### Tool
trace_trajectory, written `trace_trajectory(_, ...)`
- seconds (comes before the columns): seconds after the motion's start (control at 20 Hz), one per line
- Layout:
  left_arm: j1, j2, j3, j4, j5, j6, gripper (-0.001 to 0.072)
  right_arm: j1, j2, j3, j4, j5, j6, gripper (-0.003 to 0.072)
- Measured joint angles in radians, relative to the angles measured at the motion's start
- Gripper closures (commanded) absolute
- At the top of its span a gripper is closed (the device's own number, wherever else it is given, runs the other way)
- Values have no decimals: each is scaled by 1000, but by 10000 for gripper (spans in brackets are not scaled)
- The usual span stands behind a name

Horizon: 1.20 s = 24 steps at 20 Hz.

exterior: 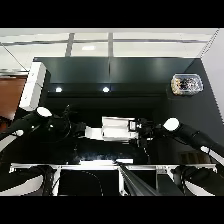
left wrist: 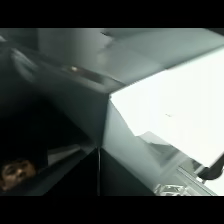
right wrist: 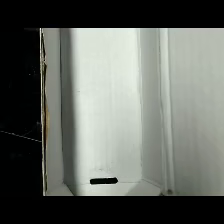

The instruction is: Fold the box and place the chain.

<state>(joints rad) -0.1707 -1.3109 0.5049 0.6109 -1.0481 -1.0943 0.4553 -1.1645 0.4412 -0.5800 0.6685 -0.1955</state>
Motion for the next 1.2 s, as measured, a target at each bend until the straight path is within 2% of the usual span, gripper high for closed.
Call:
trace_trajectory(0.15, -21, -10, 0, -60, 5, 73, 668, 0, 0, 0, 0, 0, 0, 377)
trace_trajectory(0.2, -24, -11, 0, -72, 3, 97, 601, 0, 0, 0, 0, 0, 0, 377)
trace_trajectory(0.25, -26, -12, 0, -85, -1, 123, 504, 0, 0, 0, 0, 0, 0, 377)
trace_trajectory(0.3, -27, -11, 0, -101, -5, 150, 341, 0, 0, 0, 0, 0, 0, 377)
trace_trajectory(0.35, -29, -8, 0, -118, -9, 180, 53, 0, 0, 0, 0, 0, 0, 377)
trace_trajectory(0.4, -29, -5, 0, -139, -21, 205, -6, 0, 0, 0, 0, 0, 0, 377)
trace_trajectory(0.9, -58, 14, 48, -170, -80, 285, 1, 0, 0, 0, 0, 0, 0, 377)
trace_trajectory(1.0, -85, 15, 73, -166, -82, 267, 26, 0, 0, 0, 0, 0, 0, 377)
trace_trajectory(1.2, -195, 15, 171, -40, -59, 102, 37, 0, 0, 0, 0, 0, 0, 377)
